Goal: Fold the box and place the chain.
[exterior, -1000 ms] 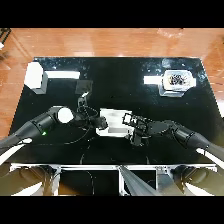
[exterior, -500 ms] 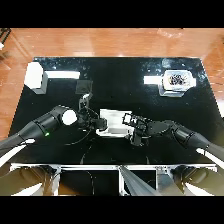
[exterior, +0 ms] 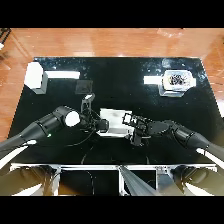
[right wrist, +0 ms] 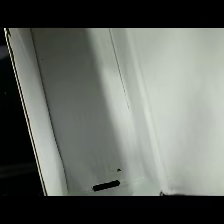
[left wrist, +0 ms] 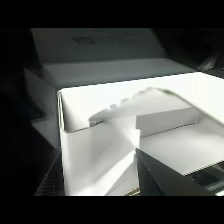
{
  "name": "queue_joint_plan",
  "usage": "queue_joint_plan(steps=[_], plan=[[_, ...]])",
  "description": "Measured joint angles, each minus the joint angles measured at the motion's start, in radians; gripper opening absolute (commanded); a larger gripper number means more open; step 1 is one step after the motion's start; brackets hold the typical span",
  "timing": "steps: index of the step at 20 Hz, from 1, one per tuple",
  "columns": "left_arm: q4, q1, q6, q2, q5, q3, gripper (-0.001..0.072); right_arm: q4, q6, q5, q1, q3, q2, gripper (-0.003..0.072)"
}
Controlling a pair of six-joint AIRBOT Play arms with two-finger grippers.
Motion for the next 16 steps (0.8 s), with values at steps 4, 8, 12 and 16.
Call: queue_joint_plan(steps=[4,8,12,16], plan=[[0.114,-0.046,-0.110,-0.006,-0.047,0.052,0.0553,0.000,0.000,0.000,0.000,0.000,0.000,0.0218],[0.178,-0.069,-0.174,-0.009,-0.080,0.076,0.0552,0.000,0.000,0.000,0.000,0.000,0.000,0.0218],[0.203,-0.077,-0.200,-0.015,-0.094,0.083,0.0497,-0.001,0.000,0.001,0.000,0.000,0.000,0.0218],[0.216,-0.079,-0.219,-0.031,-0.098,0.087,0.0447,-0.001,0.000,0.001,0.000,0.000,0.000,0.0218]])
